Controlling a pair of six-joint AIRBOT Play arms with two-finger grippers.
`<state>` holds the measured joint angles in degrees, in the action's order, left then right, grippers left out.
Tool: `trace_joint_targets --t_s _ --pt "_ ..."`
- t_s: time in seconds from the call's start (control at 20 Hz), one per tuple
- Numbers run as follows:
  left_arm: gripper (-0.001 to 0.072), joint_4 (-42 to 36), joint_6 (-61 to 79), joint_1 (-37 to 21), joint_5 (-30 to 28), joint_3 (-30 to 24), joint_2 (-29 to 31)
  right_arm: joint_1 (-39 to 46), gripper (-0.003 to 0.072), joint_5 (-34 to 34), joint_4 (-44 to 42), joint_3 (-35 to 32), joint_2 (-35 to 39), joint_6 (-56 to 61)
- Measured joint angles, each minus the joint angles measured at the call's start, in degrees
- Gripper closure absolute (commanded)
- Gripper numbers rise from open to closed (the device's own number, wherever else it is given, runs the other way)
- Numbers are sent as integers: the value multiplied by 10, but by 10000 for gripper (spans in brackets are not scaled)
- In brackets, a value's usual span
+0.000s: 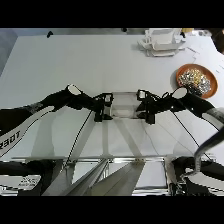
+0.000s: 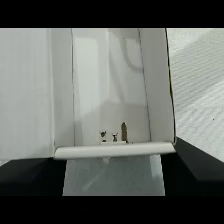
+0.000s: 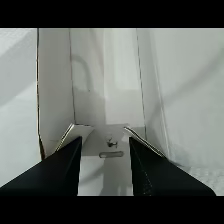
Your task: Fold the box and place the chain.
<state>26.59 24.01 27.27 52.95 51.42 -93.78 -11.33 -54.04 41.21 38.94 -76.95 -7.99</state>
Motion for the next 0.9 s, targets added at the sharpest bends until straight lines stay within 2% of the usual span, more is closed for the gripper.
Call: trace_joint_targets --t_s 0.3,0.5,0.55,0.65,0.75,0.8,0.9 --pt "459 0 0 0 0 0 0 0 331 -5 -1 0 -5 7" --pt "459 0 1 0 0 0 0 0 333 -7 10 0 -5 66" --pt "459 0 1 0 0 0 0 0 379 -7 20 0 -5 88" --pt "459 1 1 0 2 0 0 0 522 -10 40 0 -1 138" --pt "459 0 0 0 2 0 0 0 561 -11 67 0 13 201" --pt "459 0 0 0 2 0 0 0 673 -11 81 0 23 229" --pt "459 0 0 0 2 0 0 0 667 -10 109 0 53 281"
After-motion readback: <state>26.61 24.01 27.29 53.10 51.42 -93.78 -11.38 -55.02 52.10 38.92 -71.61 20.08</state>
